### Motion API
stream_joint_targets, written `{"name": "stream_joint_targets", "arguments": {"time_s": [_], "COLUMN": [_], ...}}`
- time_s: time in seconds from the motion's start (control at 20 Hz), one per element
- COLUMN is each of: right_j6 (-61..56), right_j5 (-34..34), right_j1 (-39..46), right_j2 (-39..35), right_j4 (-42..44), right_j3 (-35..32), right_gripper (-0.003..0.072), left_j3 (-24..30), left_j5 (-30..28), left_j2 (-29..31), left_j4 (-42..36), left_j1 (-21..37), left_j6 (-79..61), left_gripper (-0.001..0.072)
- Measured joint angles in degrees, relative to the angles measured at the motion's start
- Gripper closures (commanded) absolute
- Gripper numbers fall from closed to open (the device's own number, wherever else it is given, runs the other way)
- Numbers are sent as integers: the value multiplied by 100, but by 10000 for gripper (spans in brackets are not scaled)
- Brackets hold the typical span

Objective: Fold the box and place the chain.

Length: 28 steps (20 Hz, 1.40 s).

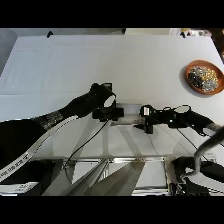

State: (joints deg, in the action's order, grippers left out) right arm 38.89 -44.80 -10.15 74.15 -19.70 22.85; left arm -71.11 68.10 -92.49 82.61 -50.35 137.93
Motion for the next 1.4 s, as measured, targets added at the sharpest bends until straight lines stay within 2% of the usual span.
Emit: {"name": "stream_joint_targets", "arguments": {"time_s": [0.1,0.15,0.6,0.65,0.85,1.05,1.15,1.2,1.3,1.35,1.4], "right_j6": [-2,0,-2,-2,-11,-4,-2,-2,-2,-2,-2], "right_j5": [0,0,0,0,-13,-4,-2,0,0,0,0], "right_j1": [0,0,-4,-4,-4,-4,-2,-2,-2,-2,-2], "right_j2": [0,0,0,0,0,2,0,0,0,0,0], "right_j4": [0,0,2,2,2,0,-2,0,0,0,0], "right_j3": [0,0,0,0,0,0,0,0,0,0,0], "right_gripper": [329,329,329,329,329,329,329,329,329,329,329], "left_j3": [26,59,350,361,374,380,385,385,385,385,385], "left_j5": [-50,-79,-247,-264,-299,-363,-374,-380,-385,-393,-402], "left_j2": [-17,-22,-33,-33,-33,-26,-15,4,96,168,251], "left_j4": [46,109,107,92,13,-26,-59,-61,-70,-96,-94], "left_j1": [-26,-44,-153,-157,-160,-157,-153,-146,-131,-109,-87], "left_j6": [-17,-17,-17,-11,15,7,-17,-33,-153,-254,-354], "left_gripper": [541,576,584,700,707,618,616,584,360,300,294]}}
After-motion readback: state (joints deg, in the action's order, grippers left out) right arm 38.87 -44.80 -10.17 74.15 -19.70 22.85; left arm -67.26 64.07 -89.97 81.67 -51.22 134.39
